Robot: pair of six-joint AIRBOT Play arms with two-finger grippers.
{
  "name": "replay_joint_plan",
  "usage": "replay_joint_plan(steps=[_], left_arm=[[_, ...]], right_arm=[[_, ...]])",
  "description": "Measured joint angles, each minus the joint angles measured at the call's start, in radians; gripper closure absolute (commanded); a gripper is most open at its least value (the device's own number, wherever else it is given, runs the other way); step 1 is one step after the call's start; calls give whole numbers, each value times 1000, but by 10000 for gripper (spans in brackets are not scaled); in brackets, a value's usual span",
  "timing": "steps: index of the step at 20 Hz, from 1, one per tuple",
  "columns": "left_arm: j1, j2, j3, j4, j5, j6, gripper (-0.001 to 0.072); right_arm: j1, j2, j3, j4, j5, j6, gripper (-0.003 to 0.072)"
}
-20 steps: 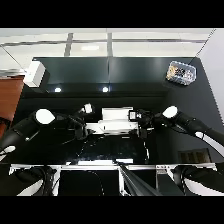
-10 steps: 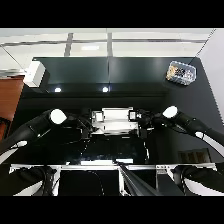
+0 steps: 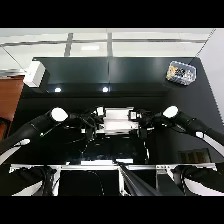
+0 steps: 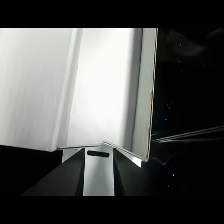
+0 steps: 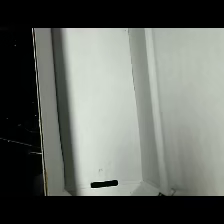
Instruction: Fold the box and place the chain.
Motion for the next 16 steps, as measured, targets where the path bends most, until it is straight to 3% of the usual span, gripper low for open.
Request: replay_joint_plan(steps=[5,6,8,9,10,11,13,14,15,16], left_arm=[[-1,-59,0,-149,27,46,496],[-1,-69,0,-172,27,59,655],[-1,-83,0,-204,31,80,683],[-1,-87,0,-212,30,86,637],[-1,-90,0,-217,29,92,421],[-1,-92,0,-223,27,97,369],[0,-94,0,-227,24,98,565],[0,-94,1,-221,27,103,465],[0,-94,2,-220,25,105,274],[0,-93,3,-220,22,104,304]], right_arm=[[0,0,0,0,0,0,526],[0,0,0,0,-1,0,527],[0,0,1,0,-1,0,526],[0,0,0,0,-1,0,526],[0,0,0,0,-1,0,526],[0,0,0,0,-1,0,526],[0,0,0,0,0,0,526],[0,0,1,0,0,0,527],[0,0,0,0,0,0,526],[0,0,0,0,0,0,526]])
